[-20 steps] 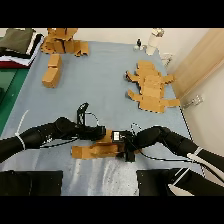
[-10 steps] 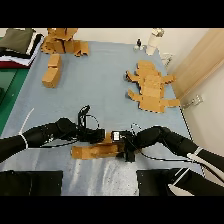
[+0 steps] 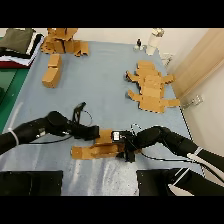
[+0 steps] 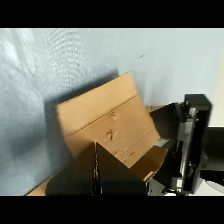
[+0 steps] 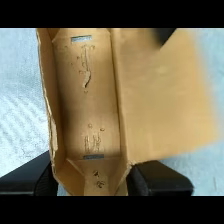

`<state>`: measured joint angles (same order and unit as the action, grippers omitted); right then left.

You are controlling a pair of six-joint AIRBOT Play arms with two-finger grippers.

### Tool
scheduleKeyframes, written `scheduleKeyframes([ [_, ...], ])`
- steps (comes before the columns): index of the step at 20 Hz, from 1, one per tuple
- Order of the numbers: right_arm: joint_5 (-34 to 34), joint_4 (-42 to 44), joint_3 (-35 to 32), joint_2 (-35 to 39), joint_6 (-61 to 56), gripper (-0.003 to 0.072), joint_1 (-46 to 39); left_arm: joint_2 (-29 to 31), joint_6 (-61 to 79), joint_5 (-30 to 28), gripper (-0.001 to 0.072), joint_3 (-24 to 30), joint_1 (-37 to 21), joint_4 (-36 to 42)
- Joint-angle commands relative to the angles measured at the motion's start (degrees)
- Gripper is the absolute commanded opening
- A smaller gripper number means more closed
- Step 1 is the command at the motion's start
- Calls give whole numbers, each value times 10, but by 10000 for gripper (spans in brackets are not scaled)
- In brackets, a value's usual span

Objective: Fold the box.

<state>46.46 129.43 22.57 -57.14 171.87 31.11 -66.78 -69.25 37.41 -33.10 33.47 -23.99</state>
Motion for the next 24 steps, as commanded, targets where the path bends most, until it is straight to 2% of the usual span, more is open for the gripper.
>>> scheduleKeyframes([
  [1,-1,0,0,0,0,479,0,49,59,45,10,0,-83,-36],
  [4,-1,0,0,0,0,479,0,60,128,110,10,0,-122,-54],
  [6,-1,0,0,0,0,479,0,60,188,159,10,2,-118,-56],
  [9,-1,-1,0,0,0,479,0,78,282,192,6,7,-113,-87],
  [12,-1,-2,0,0,0,479,0,146,329,213,6,28,-71,-155],
  [16,-1,-2,0,0,0,479,0,253,444,177,15,57,43,-224],
  [17,-1,-2,0,0,0,479,0,257,445,153,215,66,69,-237],
  [18,-1,-2,0,0,0,479,0,254,444,122,684,77,93,-250],
  [20,-1,-2,0,0,0,479,0,233,447,82,702,90,118,-254],
  [24,-1,-2,0,0,0,479,0,169,465,41,702,91,123,-246],
])
